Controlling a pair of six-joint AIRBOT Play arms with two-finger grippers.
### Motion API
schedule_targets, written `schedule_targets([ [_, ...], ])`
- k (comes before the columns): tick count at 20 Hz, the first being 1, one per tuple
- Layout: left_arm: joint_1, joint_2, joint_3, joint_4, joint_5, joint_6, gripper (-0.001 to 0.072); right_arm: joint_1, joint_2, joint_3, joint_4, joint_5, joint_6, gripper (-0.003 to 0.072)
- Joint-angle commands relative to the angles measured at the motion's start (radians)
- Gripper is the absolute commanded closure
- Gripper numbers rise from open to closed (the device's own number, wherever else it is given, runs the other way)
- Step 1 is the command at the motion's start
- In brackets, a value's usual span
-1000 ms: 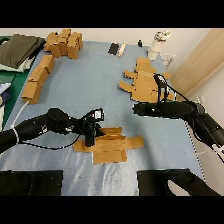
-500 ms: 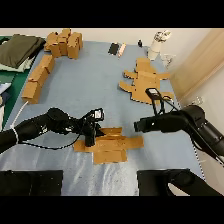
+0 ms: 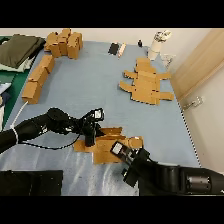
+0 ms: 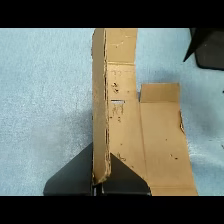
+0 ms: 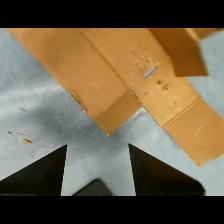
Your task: Fold the box.
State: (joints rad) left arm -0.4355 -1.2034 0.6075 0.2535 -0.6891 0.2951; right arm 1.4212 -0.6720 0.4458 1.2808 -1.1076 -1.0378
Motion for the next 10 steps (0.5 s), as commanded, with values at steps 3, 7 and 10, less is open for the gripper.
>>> schedule_targets([
  [3,0.000,0.000,0.000,0.000,0.000,0.000,0.0696,0.161,-0.124,-0.068,-0.301,0.050,0.005,0.0114],
  [7,0.000,0.000,0.000,0.000,0.000,0.000,0.0696,0.161,-0.201,-0.067,-0.396,0.100,0.005,0.0114],
  [10,0.000,0.000,0.000,0.000,0.000,0.000,0.0696,0.161,-0.240,-0.067,-0.395,0.149,0.005,0.0114],
])
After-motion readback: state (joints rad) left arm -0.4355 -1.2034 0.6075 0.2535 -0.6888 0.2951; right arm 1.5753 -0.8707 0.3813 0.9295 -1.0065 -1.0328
